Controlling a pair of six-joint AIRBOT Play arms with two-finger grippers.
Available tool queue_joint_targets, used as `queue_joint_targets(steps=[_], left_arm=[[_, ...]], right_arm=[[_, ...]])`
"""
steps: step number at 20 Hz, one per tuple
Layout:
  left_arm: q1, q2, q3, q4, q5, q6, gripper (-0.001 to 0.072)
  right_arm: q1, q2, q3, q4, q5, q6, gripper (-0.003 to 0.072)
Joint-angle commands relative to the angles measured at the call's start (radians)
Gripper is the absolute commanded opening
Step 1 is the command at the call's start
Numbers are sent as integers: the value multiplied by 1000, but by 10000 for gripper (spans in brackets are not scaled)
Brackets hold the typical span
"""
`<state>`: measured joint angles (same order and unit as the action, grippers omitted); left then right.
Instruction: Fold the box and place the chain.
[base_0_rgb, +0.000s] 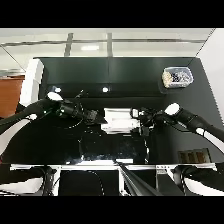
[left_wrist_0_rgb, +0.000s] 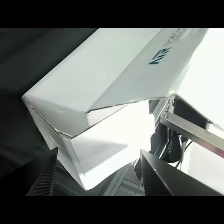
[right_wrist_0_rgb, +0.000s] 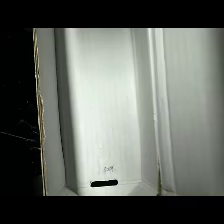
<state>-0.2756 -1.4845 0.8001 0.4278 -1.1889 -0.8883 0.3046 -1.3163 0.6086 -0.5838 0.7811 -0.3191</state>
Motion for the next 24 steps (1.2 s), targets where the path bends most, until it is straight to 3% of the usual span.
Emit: queue_joint_targets(steps=[1,4,8,15,17,24], left_arm=[[-17,1,45,92,0,-92,563],[-38,1,72,115,1,-138,481],[-78,1,104,128,19,-200,457],[-164,2,177,317,89,-443,440],[-198,2,194,358,113,-509,395],[-302,2,245,576,142,-759,395]], right_arm=[[1,0,0,0,0,0,139],[1,0,0,0,0,0,139],[1,0,0,0,0,0,138],[1,0,0,0,0,0,139],[1,0,0,0,0,0,138],[1,0,0,0,0,0,139]])
